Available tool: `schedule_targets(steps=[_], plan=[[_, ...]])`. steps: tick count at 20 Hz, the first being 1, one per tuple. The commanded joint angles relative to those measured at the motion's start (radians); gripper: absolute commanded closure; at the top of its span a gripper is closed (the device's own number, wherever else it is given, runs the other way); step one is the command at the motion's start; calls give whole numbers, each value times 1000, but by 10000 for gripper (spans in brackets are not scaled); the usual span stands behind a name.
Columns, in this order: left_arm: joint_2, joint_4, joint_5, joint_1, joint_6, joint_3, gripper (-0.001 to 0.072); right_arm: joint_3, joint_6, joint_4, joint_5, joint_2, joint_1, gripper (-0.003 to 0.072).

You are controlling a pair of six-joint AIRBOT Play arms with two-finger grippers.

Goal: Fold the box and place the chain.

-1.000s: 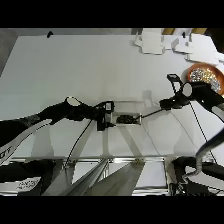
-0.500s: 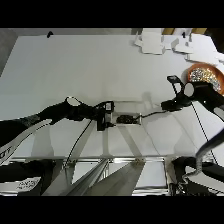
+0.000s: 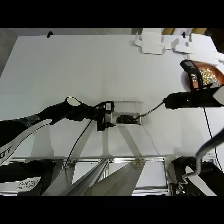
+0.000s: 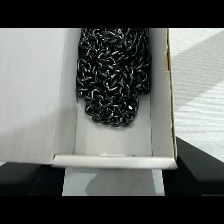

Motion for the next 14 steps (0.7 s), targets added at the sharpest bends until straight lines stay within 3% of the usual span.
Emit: schedule_targets(steps=[1, 6, 10, 14], plan=[[0, 0, 0, -1, 0, 0, 391, 1, -121, 299, -10, 137, 74, 663], [0, 0, 0, -1, 0, 0, 391, 1, -146, 367, -140, 116, 259, 663], [0, 0, 0, -1, 0, 0, 391, 1, -145, 333, -190, 2, 370, 663], [0, 0, 0, -1, 0, 0, 391, 1, -143, 303, -202, -140, 387, 660]])
